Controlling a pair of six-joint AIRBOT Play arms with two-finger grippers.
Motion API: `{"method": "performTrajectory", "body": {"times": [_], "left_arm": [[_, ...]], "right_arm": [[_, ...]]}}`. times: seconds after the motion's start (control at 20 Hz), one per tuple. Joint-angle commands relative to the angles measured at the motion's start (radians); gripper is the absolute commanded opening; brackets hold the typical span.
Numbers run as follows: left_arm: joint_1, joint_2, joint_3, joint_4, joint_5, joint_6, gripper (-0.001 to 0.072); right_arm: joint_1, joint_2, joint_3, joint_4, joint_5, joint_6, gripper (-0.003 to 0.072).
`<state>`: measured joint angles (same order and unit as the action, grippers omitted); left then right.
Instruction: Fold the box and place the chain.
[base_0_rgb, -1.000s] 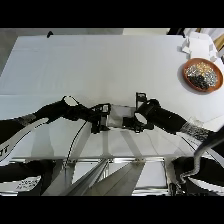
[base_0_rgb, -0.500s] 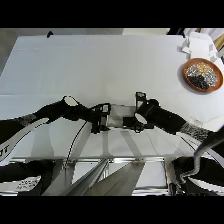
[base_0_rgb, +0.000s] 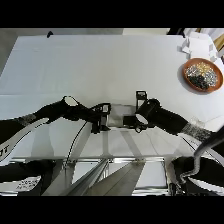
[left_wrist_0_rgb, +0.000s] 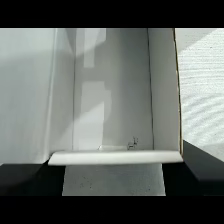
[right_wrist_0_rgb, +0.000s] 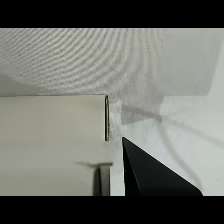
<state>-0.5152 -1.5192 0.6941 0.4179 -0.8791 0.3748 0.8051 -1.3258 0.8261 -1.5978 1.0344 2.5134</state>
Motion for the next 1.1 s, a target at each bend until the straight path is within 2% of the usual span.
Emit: {"method": "performTrajectory", "body": {"times": [0.0, 0.1, 0.3, 0.5, 0.65, 0.7, 0.75, 1.05], "left_arm": [[0.000, 0.000, 0.001, 0.001, 0.000, 0.002, 0.0207], [0.000, 0.000, 0.001, 0.001, 0.000, 0.002, 0.0207], [0.000, 0.000, 0.001, 0.002, 0.000, 0.002, 0.0207], [0.000, 0.000, 0.001, 0.001, 0.000, 0.002, 0.0207], [0.000, 0.000, 0.001, 0.001, 0.000, 0.002, 0.0207], [0.000, 0.000, 0.001, 0.001, 0.000, 0.002, 0.0207], [0.000, 0.000, 0.001, 0.002, 0.000, 0.002, 0.0207], [0.000, 0.000, 0.001, 0.001, 0.000, 0.002, 0.0207]], "right_arm": [[0.000, 0.034, 0.001, -0.080, 0.019, 0.036, 0.0241], [0.000, 0.037, 0.000, -0.100, 0.022, 0.047, 0.0241], [0.000, 0.034, 0.000, -0.075, -0.064, 0.046, 0.0239], [0.031, -0.005, 0.000, -0.072, -0.063, 0.045, 0.0238], [0.042, -0.024, 0.000, -0.072, -0.037, 0.045, 0.0154], [0.041, -0.024, 0.000, -0.073, -0.029, 0.045, 0.0109], [0.042, -0.024, 0.000, -0.073, -0.024, 0.045, 0.0031], [0.044, -0.032, 0.000, -0.072, -0.025, 0.044, 0.0024]]}}
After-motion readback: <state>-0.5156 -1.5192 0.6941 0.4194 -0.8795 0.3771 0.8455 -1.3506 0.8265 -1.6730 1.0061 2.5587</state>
